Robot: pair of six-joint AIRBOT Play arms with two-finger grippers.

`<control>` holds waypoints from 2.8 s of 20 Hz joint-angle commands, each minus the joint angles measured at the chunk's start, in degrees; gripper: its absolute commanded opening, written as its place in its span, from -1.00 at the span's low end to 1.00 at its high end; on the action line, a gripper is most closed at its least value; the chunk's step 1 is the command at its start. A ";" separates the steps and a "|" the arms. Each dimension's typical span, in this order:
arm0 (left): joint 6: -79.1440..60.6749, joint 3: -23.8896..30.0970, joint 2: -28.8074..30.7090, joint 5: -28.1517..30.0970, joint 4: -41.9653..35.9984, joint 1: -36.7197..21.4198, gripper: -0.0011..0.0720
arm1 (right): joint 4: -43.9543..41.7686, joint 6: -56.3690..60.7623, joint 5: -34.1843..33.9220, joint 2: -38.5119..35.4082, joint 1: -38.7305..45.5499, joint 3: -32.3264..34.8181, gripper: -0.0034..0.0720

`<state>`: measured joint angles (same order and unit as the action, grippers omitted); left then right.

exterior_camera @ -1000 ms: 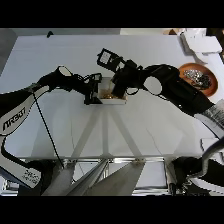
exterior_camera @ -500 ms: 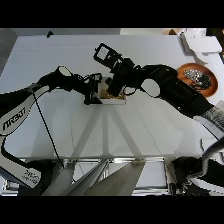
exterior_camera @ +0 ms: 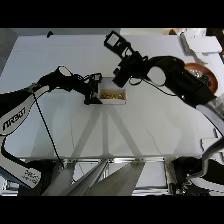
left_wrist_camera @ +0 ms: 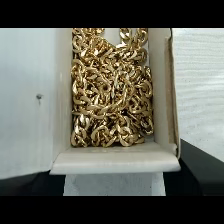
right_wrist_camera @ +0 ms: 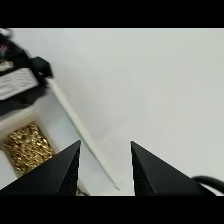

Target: Fold the box and place the chain.

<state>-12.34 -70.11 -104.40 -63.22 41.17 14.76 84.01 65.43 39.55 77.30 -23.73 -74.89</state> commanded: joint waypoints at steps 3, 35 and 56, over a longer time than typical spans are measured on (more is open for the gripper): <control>-0.02 -0.02 0.02 0.02 0.00 -0.04 -0.22 | -5.60 3.58 25.20 13.75 6.78 -21.11 -0.06; -0.02 0.00 0.02 0.02 0.00 -0.02 -0.22 | -28.89 -30.08 26.58 22.01 9.53 -15.96 -0.01; -0.02 0.00 0.02 0.02 0.00 -0.04 -0.22 | -22.32 -38.53 -3.17 5.44 3.67 12.94 -0.09</control>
<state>-12.25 -70.11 -104.40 -63.22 41.12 14.76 61.41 26.94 37.26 82.89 -19.99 -62.52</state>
